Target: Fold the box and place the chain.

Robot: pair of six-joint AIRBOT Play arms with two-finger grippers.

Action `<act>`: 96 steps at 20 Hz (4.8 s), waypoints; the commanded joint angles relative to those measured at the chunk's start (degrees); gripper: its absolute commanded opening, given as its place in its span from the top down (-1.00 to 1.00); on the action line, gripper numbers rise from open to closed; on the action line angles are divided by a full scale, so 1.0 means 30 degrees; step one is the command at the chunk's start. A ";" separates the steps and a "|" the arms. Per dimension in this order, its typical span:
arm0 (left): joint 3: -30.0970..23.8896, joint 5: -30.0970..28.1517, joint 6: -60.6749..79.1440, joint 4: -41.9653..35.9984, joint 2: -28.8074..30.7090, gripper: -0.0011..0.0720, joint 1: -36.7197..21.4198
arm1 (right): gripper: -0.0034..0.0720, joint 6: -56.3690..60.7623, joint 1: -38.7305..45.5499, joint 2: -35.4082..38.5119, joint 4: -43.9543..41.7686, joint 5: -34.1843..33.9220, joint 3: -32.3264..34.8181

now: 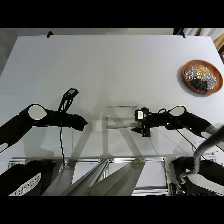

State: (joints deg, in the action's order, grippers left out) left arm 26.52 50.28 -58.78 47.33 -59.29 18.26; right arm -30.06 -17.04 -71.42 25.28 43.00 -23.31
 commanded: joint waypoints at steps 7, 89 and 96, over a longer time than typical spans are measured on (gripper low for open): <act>-0.0233 -0.1719 -0.0561 -0.3089 -0.2914 0.96 0.2266 | -0.17 0.0007 -0.0015 -0.0007 -0.0007 0.0007 -0.0007; 1.0943 0.4029 -2.2127 0.9471 -0.6018 -0.25 0.8830 | -0.17 0.0007 -0.0015 -0.0007 -0.0007 0.0007 -0.0007; 1.2429 0.6827 -2.3926 1.0739 -0.7176 -0.34 0.9486 | -0.17 0.0007 -0.0015 -0.0007 -0.0007 0.0000 -0.0007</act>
State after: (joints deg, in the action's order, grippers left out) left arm 62.74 67.96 -127.66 78.15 -79.83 46.04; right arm -30.04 -17.10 -71.42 25.28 43.03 -23.31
